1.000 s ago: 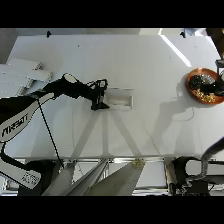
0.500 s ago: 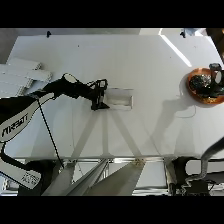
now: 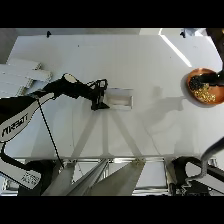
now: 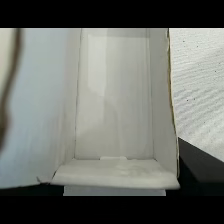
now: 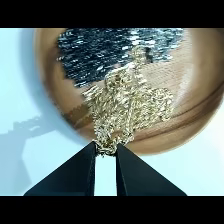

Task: Fold the box and place the chain.

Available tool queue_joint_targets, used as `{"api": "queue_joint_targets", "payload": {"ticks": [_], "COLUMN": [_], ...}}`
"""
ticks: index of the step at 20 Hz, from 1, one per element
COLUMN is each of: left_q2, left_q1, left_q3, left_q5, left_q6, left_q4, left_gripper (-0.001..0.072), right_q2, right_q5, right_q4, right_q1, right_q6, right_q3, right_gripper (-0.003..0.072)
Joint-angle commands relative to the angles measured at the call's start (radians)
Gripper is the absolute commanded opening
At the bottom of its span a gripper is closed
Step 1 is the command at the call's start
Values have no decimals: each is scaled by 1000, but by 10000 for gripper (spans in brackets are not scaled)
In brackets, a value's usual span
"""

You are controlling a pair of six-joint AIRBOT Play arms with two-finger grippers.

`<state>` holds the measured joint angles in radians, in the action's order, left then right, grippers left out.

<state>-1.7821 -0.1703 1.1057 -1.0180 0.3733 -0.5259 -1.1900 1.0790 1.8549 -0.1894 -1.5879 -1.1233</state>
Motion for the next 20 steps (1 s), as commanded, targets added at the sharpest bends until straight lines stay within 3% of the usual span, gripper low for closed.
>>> {"api": "queue_joint_targets", "payload": {"ticks": [1, 6, 11, 15, 19, 20], "left_q2": [1, 1, 1, 1, 1, 1], "left_q1": [1, 0, 1, 0, 0, 0], "left_q3": [0, 0, 0, 0, 0, 0], "left_q5": [0, 0, 0, 0, 0, 0], "left_q6": [0, 0, 0, 0, 0, 0], "left_q4": [0, 0, 0, 0, 0, 0], "left_gripper": [346, 346, 346, 346, 346, 346], "right_q2": [106, 140, 138, 131, 117, 109], "right_q5": [140, 220, 148, 146, 154, 156], "right_q4": [-11, -58, -200, -146, -137, -135], "right_q1": [125, 343, 500, 471, 312, 272], "right_q6": [-1, -39, -39, -109, -179, -191], "right_q3": [0, 0, 0, 0, 3, 10], "right_gripper": [11, 10, 11, 12, 25, 172]}}
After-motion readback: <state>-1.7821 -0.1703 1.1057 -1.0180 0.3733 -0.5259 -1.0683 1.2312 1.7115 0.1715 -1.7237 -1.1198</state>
